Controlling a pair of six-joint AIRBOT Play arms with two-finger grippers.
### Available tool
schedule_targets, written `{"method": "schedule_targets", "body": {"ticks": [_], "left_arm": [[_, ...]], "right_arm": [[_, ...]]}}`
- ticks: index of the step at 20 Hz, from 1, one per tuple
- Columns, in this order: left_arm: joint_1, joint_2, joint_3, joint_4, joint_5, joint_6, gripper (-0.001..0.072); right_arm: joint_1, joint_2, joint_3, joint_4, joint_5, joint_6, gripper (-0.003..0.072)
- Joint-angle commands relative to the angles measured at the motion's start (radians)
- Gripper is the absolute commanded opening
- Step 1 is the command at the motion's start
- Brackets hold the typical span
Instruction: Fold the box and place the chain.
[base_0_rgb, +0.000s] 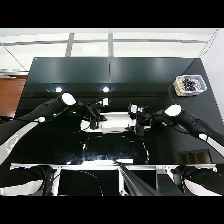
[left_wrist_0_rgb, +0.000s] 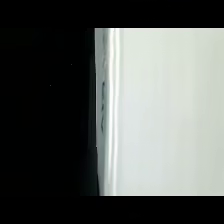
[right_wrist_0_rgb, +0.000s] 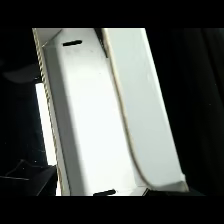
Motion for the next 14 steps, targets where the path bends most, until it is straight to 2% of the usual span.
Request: {"method": "schedule_targets", "body": {"ticks": [1, 14], "left_arm": [[0.0, 0.0, 0.0, -0.002, 0.001, -0.002, 0.0029], [0.0, 0.0, 0.0, -0.001, 0.001, -0.002, 0.003]], "right_arm": [[0.007, -0.04, -0.004, 0.005, 0.027, -0.03, 0.0629], [0.08, -0.06, -0.006, -0.092, -0.056, 0.05, 0.0628]]}}
